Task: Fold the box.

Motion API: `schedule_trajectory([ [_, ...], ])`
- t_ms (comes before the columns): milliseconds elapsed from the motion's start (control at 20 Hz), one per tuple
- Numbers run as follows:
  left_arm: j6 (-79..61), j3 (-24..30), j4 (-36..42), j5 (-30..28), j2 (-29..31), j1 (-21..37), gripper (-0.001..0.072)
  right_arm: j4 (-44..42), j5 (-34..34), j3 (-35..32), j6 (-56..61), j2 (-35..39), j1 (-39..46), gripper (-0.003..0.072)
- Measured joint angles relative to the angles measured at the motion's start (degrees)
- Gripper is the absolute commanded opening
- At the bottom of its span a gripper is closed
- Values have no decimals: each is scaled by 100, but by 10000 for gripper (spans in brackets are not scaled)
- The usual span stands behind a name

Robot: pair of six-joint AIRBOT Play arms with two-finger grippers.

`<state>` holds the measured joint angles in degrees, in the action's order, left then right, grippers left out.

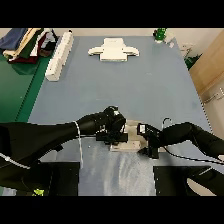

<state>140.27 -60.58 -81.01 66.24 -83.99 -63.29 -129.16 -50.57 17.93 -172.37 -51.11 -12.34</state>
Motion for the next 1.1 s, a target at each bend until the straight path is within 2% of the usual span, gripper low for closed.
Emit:
schedule_trajectory([
  [50,-39,-63,-24,162,0,0,428,7,0,0,-2,2,0,490],
  [450,-142,-492,-4,422,15,4,430,17,4,0,-2,2,7,490],
  [600,-229,-643,0,848,208,11,428,17,7,0,-2,2,7,490],
  [650,-247,-680,0,1014,332,13,384,17,7,0,-2,2,7,490],
  [700,-249,-706,0,1196,492,11,246,17,7,0,-2,2,7,490],
  [750,-258,-730,-2,1368,664,13,29,17,7,0,-2,2,7,490],
  [950,-494,-765,-284,2149,1443,11,15,17,7,0,-2,2,7,490],
  [1100,-911,-772,-678,2391,1777,11,15,20,9,0,-2,2,7,490],
])
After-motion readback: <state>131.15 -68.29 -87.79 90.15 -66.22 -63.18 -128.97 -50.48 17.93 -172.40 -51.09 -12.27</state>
